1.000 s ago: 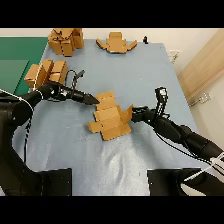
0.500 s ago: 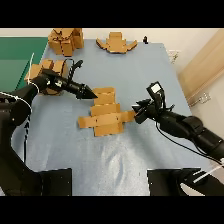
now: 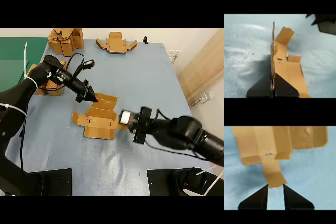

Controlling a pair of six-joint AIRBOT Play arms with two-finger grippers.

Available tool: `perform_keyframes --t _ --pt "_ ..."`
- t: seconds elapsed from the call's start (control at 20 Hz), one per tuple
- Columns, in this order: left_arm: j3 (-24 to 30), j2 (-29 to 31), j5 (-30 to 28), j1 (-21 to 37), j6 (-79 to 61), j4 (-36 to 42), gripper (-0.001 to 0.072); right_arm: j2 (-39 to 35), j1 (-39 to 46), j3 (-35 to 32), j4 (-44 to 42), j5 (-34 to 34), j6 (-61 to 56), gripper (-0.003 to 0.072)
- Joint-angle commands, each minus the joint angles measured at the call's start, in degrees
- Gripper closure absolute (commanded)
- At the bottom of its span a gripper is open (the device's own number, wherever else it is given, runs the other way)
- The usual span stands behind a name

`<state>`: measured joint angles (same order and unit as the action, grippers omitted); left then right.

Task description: Fold the box.

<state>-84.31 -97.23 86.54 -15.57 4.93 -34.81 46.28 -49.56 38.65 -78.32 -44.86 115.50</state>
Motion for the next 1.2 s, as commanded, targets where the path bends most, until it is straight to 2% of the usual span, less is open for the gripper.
perform_keyframes --t 0.0,0.1,0.25,0.3,0.35,0.4,0.55,0.85,1.05,1.15 --pt "8.07 6.1 -6.6 -1.53 -6.16 -0.52 0.0703 2.43 -12.83 -0.17 14.03 -3.74 -17.03 0.0399" --pt "14.36 8.92 -8.48 -1.09 -10.05 2.86 0.0703 6.14 -18.58 -0.17 15.56 -3.78 -21.68 0.0399" --pt "21.03 11.19 -11.43 -0.74 -13.16 3.76 0.0702 14.01 -24.24 -0.17 17.11 -1.95 -22.4 0.0382" --pt "21.88 11.26 -11.23 -0.74 -13.11 3.65 0.0702 16.2 -25.07 -0.17 18.43 -0.66 -24.35 0.0319" --pt "22.34 11.23 -11.17 -0.74 -13.05 3.63 0.0701 18.08 -25.22 -0.17 19.32 0.72 -26.34 0.0206" --pt "22.45 11.23 -11.1 -0.74 -13.05 3.54 0.0701 19.5 -25.14 -0.17 19.87 2.36 -28.63 0.0156" --pt "22.43 11.23 -11.26 -0.74 -13.07 3.54 0.07 21.99 -24.98 -0.17 25.07 5.33 -33.31 0.0156" --pt "22.43 11.23 -10.93 -0.74 -12.74 3.08 0.0699 26.12 -20.76 -0.17 31.34 5.9 -33.97 0.0162" --pt "22.43 11.23 -10.88 -0.74 -11.5 2.62 0.0699 25.92 -15.63 -0.15 34.8 7.37 -34.71 0.0171" --pt "22.43 11.23 -10.93 -0.74 -11.5 2.43 0.0698 24.57 -14.36 -0.15 33.92 7.39 -34.71 0.0171"
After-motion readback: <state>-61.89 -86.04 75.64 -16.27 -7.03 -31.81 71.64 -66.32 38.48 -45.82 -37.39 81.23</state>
